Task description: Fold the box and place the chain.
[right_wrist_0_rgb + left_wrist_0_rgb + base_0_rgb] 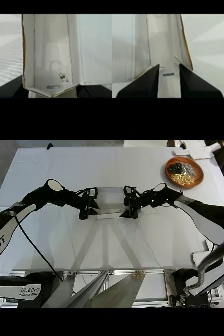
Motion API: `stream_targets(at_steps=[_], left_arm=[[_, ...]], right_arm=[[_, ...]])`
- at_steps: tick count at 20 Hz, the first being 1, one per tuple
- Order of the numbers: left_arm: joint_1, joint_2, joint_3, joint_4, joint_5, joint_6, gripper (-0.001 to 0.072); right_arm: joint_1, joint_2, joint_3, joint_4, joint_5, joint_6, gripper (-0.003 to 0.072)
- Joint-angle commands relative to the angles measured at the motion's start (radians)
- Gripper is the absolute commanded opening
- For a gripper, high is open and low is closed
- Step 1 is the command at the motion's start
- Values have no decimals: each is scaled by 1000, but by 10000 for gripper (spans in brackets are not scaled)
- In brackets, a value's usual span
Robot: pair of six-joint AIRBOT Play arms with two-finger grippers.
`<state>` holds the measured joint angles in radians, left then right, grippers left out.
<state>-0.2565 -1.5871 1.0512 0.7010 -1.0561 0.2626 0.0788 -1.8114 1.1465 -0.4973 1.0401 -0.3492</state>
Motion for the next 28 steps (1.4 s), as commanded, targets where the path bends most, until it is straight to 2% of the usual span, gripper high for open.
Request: stream_targets(at_steps=[1, 2, 3, 4, 5, 9, 10, 11, 13, 14, 18, 21, 24, 26, 28], left_arm=[[-1, 0, 0, -20, -16, -2, 300], [-1, 0, 0, -20, -18, -2, 302], [-1, 0, 0, -20, -18, -1, 347], [-1, 0, 0, -20, -18, -2, 481], [-1, 0, 0, -19, -18, -1, 517], [-1, 0, 0, -14, -18, -2, 514], [0, 2, 0, -11, -18, -2, 463], [2, 4, 0, -11, -18, -2, 356], [19, 26, 0, -5, -26, -1, 68], [33, 42, 0, -5, -34, -1, 31], [146, 100, 0, -5, -111, -21, 32], [233, 139, 0, -4, -195, -164, 30], [282, 150, 0, 95, -217, -533, 8], [281, 150, -10, 237, -186, -846, 8], [282, 150, -43, 283, -121, -1089, 8]], right_arm=[[1, 0, -1, 0, -1, 0, 521], [1, 0, -1, 0, -1, 0, 521], [1, 0, -1, 0, -1, 0, 521], [1, 0, -1, 0, -1, 0, 521], [1, 0, -1, 0, -1, 0, 521], [1, 0, -1, 0, -1, 0, 521], [1, 0, -1, 0, -1, 0, 521], [1, 0, -1, 0, -1, 0, 521], [1, 0, -1, 0, -1, 0, 521], [1, 0, -1, 0, -1, 0, 521], [1, 0, -1, 0, -1, 0, 521], [1, 0, -1, 0, -1, 0, 521], [1, 0, -1, 0, 0, 0, 521], [1, 0, -1, 0, -1, 0, 521], [1, 0, -1, 0, -1, 0, 521]])
